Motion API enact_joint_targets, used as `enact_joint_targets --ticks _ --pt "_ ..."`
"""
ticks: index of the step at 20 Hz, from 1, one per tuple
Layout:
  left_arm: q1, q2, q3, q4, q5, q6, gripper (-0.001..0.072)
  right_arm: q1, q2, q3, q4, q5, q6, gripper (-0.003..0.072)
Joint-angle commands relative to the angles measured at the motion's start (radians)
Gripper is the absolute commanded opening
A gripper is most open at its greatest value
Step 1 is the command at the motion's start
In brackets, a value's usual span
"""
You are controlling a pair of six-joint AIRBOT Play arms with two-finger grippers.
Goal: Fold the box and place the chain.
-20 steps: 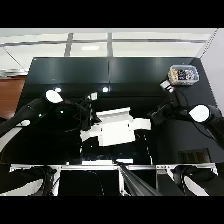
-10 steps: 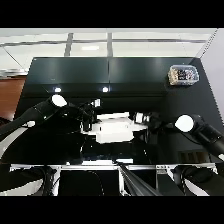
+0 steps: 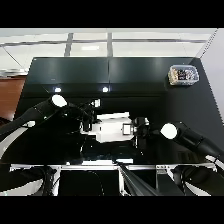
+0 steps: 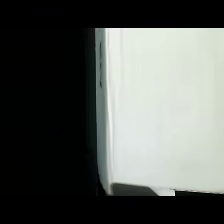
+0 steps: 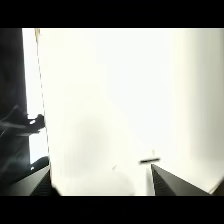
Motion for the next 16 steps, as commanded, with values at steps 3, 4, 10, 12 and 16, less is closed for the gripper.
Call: enact_joint_targets --ticks 3,4,10,12,16 --pt "0.000 0.000 -0.001 0.002 -0.003 -0.001 0.0029 -0.063 -0.011 0.101 0.020 0.074 -0.015 0.0701" --pt "0.000 0.000 -0.001 0.002 -0.006 -0.001 0.0029 -0.087 -0.011 0.103 0.048 0.072 -0.035 0.0701" --pt "0.000 0.000 -0.001 0.002 -0.044 0.000 0.0028 -0.237 -0.049 0.103 0.253 0.090 -0.262 0.0701" --pt "0.000 0.000 -0.001 0.002 -0.040 0.000 0.0028 -0.242 -0.071 0.103 0.293 0.092 -0.314 0.0701" --pt "0.000 0.000 -0.001 0.003 -0.019 0.063 0.0028 -0.240 -0.124 0.102 0.479 0.174 -0.460 0.0701"
